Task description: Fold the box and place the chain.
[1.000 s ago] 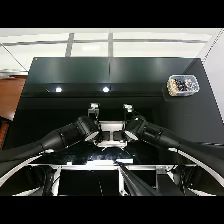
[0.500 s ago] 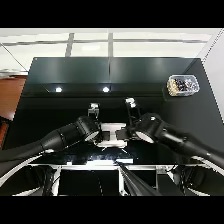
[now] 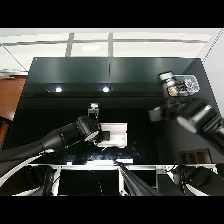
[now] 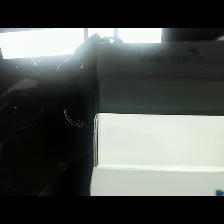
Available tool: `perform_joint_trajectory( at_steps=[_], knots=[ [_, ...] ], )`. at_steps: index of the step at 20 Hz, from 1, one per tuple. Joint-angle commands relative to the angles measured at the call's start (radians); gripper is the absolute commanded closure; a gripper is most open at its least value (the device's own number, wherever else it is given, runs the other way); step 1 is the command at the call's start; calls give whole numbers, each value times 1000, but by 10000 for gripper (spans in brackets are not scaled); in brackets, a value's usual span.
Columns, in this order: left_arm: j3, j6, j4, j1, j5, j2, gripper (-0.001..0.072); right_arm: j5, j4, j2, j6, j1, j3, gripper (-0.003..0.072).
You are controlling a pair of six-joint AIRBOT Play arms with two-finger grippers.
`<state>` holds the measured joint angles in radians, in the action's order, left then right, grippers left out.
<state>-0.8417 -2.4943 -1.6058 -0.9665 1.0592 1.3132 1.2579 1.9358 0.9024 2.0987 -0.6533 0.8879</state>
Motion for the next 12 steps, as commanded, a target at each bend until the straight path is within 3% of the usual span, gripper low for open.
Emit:
perform_joint_trajectory(
  at_steps=[1, 2, 3, 7, 12],
  knots=[
    [0, 0, 3, 0, 0, 0, 681, -169, 37, -5, -77, 252, -10, 344],
    [0, 0, 3, 0, -2, 0, 681, -244, 24, 13, -80, 336, -10, 147],
    [0, 0, 6, 0, -4, 0, 681, -316, -7, 40, -114, 412, -10, 10],
    [0, 0, 10, 0, -3, 0, 681, -433, -204, 216, -158, 607, 56, 11],
    [0, 0, 19, 0, -2, 0, 681, -332, -369, 500, -139, 704, 319, 25]
  ],
)
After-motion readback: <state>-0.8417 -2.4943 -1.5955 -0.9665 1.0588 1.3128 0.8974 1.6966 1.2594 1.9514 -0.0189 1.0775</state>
